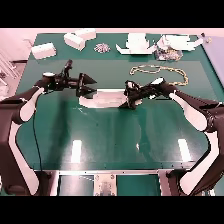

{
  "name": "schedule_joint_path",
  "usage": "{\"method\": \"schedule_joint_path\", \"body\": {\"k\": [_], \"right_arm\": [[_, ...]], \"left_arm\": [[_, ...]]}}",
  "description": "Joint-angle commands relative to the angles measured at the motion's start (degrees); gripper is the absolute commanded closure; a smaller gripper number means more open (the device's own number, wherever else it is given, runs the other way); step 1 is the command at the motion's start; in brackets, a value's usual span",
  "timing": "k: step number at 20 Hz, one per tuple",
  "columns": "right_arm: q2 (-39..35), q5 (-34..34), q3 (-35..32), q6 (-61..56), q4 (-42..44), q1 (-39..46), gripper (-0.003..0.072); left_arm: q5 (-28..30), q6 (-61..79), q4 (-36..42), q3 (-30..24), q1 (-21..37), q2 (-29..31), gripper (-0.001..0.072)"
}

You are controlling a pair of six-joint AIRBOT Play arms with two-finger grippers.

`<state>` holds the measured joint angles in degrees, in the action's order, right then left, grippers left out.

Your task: Fold the box and place the chain.

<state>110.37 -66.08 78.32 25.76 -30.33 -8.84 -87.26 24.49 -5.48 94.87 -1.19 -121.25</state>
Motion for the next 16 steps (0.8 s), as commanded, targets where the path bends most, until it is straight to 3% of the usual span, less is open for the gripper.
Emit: {"method": "schedule_joint_path", "body": {"k": [1,2,3,4,5,8,12,16], "right_arm": [[0.0,0.0,0.0,0.0,0.1,0.0,0.0097],[0.0,0.0,0.0,0.0,0.1,0.0,0.0097],[0.0,0.0,0.0,0.0,0.1,0.0,0.0097],[0.0,0.0,0.0,0.0,0.1,0.0,0.0097],[0.0,0.0,0.0,0.0,0.1,0.0,0.0096],[0.0,0.0,0.0,0.0,0.1,0.0,0.0096],[0.0,0.0,0.0,0.0,0.1,0.0,0.0097],[0.0,0.0,0.0,0.0,0.1,0.0,0.0097]], "left_arm": [[-7.5,-0.1,6.6,0.0,1.9,0.0,0.0135],[-8.7,-0.1,8.0,0.0,2.0,0.0,0.0170],[-9.9,-0.5,9.6,0.0,2.0,0.0,0.0343],[-11.9,-0.4,10.5,0.0,2.0,0.0,0.0648],[-13.7,-0.3,10.5,0.1,2.0,0.2,0.0693],[-13.0,-3.7,7.9,-0.1,2.0,2.5,0.0698],[-7.1,-7.0,-0.8,-0.2,1.9,9.9,0.0699],[3.5,-5.2,-10.2,-7.8,0.9,19.2,0.0699]]}}
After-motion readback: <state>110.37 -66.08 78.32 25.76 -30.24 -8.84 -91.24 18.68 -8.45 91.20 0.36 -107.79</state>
